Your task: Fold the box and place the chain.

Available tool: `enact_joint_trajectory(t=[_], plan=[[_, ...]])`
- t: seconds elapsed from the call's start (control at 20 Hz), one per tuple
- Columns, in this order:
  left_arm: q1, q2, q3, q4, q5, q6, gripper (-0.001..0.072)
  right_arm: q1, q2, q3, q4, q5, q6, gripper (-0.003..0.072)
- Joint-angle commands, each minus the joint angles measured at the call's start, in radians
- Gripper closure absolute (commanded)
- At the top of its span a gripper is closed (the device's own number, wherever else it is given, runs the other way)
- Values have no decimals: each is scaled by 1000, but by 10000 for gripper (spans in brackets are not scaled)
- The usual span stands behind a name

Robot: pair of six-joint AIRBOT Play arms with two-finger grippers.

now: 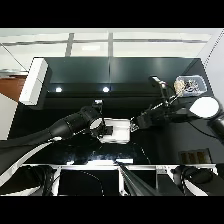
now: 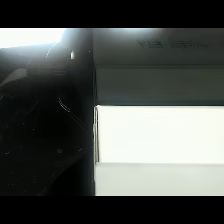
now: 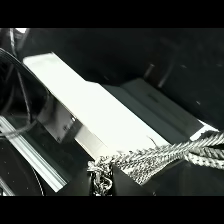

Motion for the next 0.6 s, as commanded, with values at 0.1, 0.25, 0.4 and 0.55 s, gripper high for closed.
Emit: enact_joint_trajectory(t=[0.1, 0.25, 0.4, 0.55], plan=[[0, -1, 0, 0, 0, 0, 678, -27, 25, -21, -4, 54, 1, 644], [0, -1, 0, 0, 0, 0, 678, -13, 25, -70, 95, 29, 0, 644], [0, -1, 0, 0, 0, 0, 678, 49, 24, -88, 177, -47, 2, 644], [0, -1, 0, 0, 0, 0, 678, 88, -6, -88, 191, -145, 23, 644]])
